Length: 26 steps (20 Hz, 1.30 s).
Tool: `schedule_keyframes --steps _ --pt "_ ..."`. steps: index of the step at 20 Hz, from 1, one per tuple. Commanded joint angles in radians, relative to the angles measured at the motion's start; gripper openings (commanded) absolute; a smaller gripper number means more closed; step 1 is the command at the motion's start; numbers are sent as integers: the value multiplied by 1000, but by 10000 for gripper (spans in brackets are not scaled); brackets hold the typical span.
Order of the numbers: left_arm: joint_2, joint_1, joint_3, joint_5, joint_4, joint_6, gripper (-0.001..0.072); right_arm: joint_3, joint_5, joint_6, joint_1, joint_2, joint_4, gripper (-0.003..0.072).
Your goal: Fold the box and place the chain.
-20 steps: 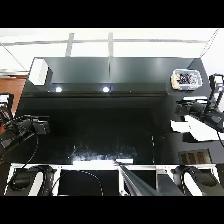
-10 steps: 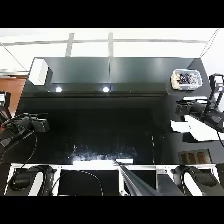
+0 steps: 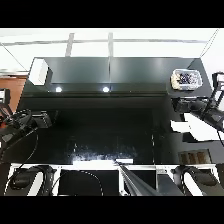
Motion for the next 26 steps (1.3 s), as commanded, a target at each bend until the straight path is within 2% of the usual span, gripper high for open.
schedule_keyframes --steps 1,4,9,10,12,14,20,24,26 --pt "-45 -1 0 -41 -74 -2 708 7 -42 97 -12 -42 -10 720" --pt "-52 -1 0 -41 -74 -2 708 108 -26 180 -111 -119 -43 720" --pt "-53 -1 0 -35 -71 -2 708 397 87 180 -332 -306 -91 720" --pt "-52 -1 0 -35 -71 -2 708 439 97 198 -372 -343 -146 720" --pt "-52 -1 0 -38 -75 -2 707 511 161 367 -468 -416 -326 720" --pt "-52 -1 0 -37 -75 -2 707 549 232 456 -581 -470 -396 720" --pt "-52 -1 0 -37 -90 -1 708 571 357 338 -912 -603 -360 720" --pt "-52 -1 0 -41 -90 -1 707 709 515 108 -1038 -802 -220 720" --pt "-52 -1 0 -41 -89 0 707 797 610 31 -1063 -900 -200 720"
